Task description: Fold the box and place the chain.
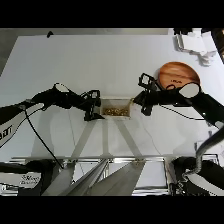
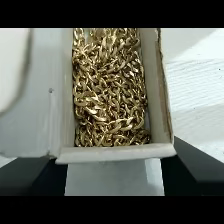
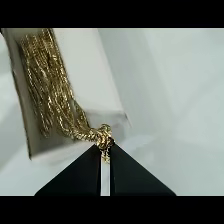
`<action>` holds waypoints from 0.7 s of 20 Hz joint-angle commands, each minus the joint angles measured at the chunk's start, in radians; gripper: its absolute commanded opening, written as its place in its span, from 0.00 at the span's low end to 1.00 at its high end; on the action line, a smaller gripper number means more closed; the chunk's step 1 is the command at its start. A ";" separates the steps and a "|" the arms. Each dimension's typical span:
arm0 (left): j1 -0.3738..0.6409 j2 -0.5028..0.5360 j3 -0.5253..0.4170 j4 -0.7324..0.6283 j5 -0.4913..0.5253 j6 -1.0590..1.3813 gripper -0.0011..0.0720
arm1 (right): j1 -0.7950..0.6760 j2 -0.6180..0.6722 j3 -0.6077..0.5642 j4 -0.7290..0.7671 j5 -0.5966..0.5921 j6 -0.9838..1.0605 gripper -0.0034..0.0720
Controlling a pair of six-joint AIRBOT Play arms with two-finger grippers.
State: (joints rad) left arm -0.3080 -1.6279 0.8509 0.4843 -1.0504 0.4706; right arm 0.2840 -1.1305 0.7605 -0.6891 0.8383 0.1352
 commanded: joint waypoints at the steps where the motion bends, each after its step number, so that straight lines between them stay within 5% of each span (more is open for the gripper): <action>1: 0.001 0.000 0.000 -0.001 0.003 0.000 0.49 | 0.081 0.008 0.129 -0.010 0.034 0.114 0.05; 4: 0.001 0.000 0.000 -0.001 0.003 0.000 0.49 | 0.123 -0.057 0.228 -0.014 0.047 0.260 0.06; 7: 0.001 0.000 0.000 -0.001 0.003 0.000 0.49 | 0.141 -0.114 0.272 -0.022 0.119 0.289 0.25; 14: 0.001 0.000 0.000 -0.001 0.003 0.000 0.49 | 0.127 -0.137 0.306 -0.100 0.144 0.404 0.31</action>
State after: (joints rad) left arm -0.3080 -1.6283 0.8509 0.4828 -1.0470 0.4702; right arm 0.4194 -1.2552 1.0397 -0.7670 0.9840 0.4736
